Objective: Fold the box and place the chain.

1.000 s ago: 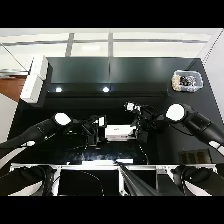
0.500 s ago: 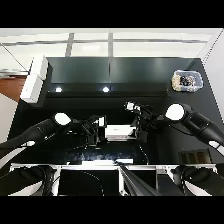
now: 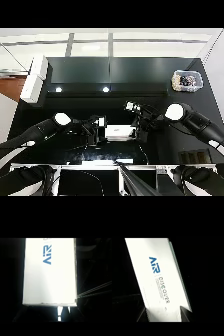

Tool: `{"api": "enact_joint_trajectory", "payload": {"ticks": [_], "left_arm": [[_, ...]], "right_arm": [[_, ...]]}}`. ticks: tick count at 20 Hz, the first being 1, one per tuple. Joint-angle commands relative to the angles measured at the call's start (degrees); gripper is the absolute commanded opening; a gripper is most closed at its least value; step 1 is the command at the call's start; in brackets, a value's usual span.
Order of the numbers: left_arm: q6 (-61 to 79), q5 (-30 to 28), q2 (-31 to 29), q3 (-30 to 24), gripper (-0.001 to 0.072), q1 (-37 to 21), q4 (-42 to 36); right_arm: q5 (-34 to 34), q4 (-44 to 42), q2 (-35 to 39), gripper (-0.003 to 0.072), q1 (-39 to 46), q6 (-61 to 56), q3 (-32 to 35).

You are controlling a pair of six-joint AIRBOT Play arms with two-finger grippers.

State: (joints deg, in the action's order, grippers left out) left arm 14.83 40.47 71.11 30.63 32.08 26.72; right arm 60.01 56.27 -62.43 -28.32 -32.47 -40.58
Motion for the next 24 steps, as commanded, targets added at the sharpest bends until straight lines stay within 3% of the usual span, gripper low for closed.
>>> {"api": "enact_joint_trajectory", "payload": {"ticks": [1,10,11,12,13,16,20,24], "left_arm": [[-0.1,0.1,0.0,0.0,0.0502,0.0,0.0],[-0.1,0.1,0.0,0.0,0.0503,0.0,0.0],[-0.1,0.1,0.0,0.0,0.0503,0.0,0.0],[-0.1,0.1,0.0,0.0,0.0503,0.0,0.0],[-0.1,0.1,0.0,0.0,0.0502,0.0,0.0],[-0.1,0.1,0.0,0.0,0.0502,0.0,0.0],[-0.1,0.1,0.0,0.0,0.0502,0.0,0.0],[-0.1,0.1,0.0,0.0,0.0503,0.0,0.0]], "right_arm": [[0.2,-0.1,1.2,0.0503,0.0,-0.8,-0.9],[2.5,-0.3,3.0,0.0501,0.0,-7.1,-2.4],[5.0,-0.3,3.1,0.0441,0.2,-13.3,-3.7],[8.1,-0.4,3.1,0.0272,0.8,-19.9,-4.8],[11.8,-1.0,3.3,0.0022,1.8,-23.3,-5.0],[15.0,-8.2,3.3,0.0040,5.0,-27.9,-3.6],[3.2,-30.3,3.2,0.0040,5.6,-30.1,3.8],[-1.6,-32.9,3.2,0.0040,5.3,-31.9,9.6]]}}
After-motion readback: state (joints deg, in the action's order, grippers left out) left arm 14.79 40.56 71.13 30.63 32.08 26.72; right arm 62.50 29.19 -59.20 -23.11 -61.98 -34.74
